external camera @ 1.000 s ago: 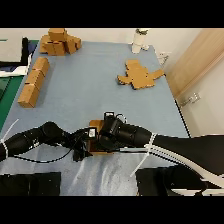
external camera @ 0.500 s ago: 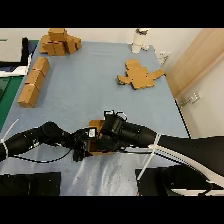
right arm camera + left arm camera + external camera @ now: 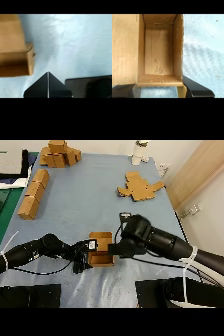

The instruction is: Fold the box.

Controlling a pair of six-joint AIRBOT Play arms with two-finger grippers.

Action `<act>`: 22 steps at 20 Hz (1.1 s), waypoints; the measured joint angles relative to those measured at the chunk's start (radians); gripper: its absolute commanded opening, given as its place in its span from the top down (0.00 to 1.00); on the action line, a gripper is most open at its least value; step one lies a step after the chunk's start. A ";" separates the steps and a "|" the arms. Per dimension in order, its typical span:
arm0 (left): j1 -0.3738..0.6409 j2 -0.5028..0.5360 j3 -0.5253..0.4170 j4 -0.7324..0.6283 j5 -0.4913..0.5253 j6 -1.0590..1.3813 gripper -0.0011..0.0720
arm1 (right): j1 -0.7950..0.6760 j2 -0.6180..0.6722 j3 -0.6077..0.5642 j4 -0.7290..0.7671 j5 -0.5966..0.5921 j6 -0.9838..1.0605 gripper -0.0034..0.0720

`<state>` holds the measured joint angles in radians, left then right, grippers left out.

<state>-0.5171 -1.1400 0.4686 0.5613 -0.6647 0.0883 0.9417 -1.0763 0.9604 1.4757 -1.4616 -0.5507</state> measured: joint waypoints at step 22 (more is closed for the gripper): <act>0.000 0.000 0.000 0.000 0.000 0.000 0.44 | -0.506 -0.186 -0.148 1.090 0.261 -1.834 0.95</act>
<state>-0.5171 -1.1400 0.4686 0.5610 -0.6647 0.0879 0.4358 -1.2625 0.8120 2.5656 -1.2003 -2.3848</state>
